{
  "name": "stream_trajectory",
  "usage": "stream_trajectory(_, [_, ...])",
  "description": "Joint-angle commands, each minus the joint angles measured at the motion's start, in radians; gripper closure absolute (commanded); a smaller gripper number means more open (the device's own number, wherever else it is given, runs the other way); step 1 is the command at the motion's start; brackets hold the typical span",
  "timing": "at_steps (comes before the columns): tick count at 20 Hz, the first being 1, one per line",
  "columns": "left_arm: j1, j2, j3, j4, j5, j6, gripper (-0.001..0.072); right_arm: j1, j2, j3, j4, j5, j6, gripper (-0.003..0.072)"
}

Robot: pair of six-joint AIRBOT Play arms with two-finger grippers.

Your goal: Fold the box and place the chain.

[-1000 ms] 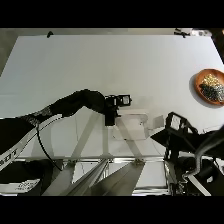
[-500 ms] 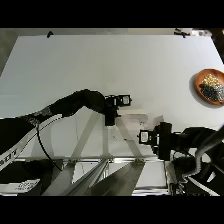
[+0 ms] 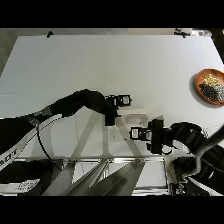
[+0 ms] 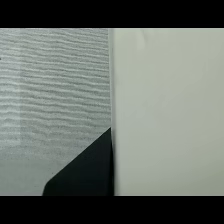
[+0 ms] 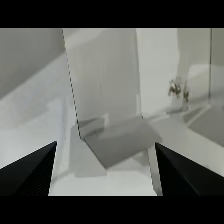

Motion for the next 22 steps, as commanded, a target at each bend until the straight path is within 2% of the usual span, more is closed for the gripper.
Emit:
stream_trajectory(1, [0.0,0.0,0.0,0.0,0.0,0.0,0.0697,0.001,-0.048,-0.001,0.089,-0.083,-0.058,-0.0015])
stream_trajectory(6, [0.0,0.0,0.0,0.0,0.0,0.0,0.0697,-0.007,-0.128,-0.002,0.098,-0.143,-0.057,-0.001])
stream_trajectory(9, [0.0,0.0,0.0,0.0,0.0,0.0,0.0697,-0.016,-0.112,-0.001,0.093,-0.138,-0.049,-0.0009])
stream_trajectory(14, [0.0,0.0,0.0,0.0,0.0,0.0,0.0697,-0.119,-0.101,0.0,0.09,-0.139,-0.045,-0.0002])
stream_trajectory(22, [0.0,0.0,0.0,0.0,0.0,0.0,0.0697,-0.214,-0.002,0.0,0.09,-0.186,-0.05,0.0006])
